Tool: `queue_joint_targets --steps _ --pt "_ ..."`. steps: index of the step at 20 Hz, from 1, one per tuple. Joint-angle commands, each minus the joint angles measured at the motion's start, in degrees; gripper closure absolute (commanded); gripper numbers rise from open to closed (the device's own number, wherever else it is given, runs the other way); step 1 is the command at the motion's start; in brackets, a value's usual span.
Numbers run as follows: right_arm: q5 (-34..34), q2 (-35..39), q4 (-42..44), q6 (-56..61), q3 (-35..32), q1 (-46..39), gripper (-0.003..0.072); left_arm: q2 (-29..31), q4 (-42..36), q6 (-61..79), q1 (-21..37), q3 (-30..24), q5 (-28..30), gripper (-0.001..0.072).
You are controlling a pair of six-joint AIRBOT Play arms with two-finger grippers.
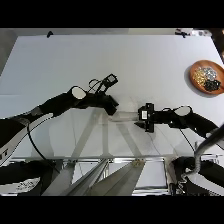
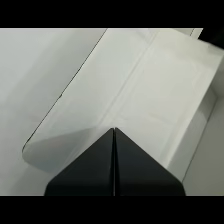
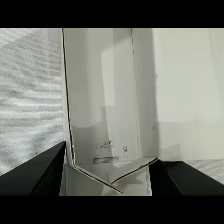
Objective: Fold the box and place the chain.
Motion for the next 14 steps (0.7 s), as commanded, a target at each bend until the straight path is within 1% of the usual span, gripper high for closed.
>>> queue_joint_targets --steps 1,3,5,6,7,9,11,14 --pt "0.0 0.0 0.1 0.1 0.0 0.0 0.0223 3.7 -1.5 2.0 0.2 0.1 0.6 0.0701" --pt "0.0 0.0 0.1 0.1 0.0 0.0 0.0223 6.6 -3.5 4.8 0.2 0.1 0.6 0.0700" --pt "0.0 0.0 0.1 0.1 0.0 0.0 0.0223 9.4 -2.8 5.4 0.3 0.1 0.6 0.0694" --pt "0.0 0.0 0.1 0.1 0.0 0.0 0.0223 10.6 -2.1 5.3 0.5 0.1 0.0 0.0667" --pt "0.0 0.0 0.1 0.1 0.0 0.0 0.0223 11.8 -1.2 4.9 1.0 0.1 -1.1 0.0623" --pt "0.0 0.0 0.1 0.1 0.0 0.0 0.0223 14.3 2.4 4.8 2.6 0.1 -5.1 0.0604" --pt "0.0 0.0 0.1 0.1 0.0 0.0 0.0223 16.5 9.0 1.5 4.7 0.1 -9.6 0.0604" --pt "0.0 0.0 0.1 0.1 0.0 0.0 0.0223 19.7 25.7 -5.9 8.6 0.0 -19.9 0.0604"
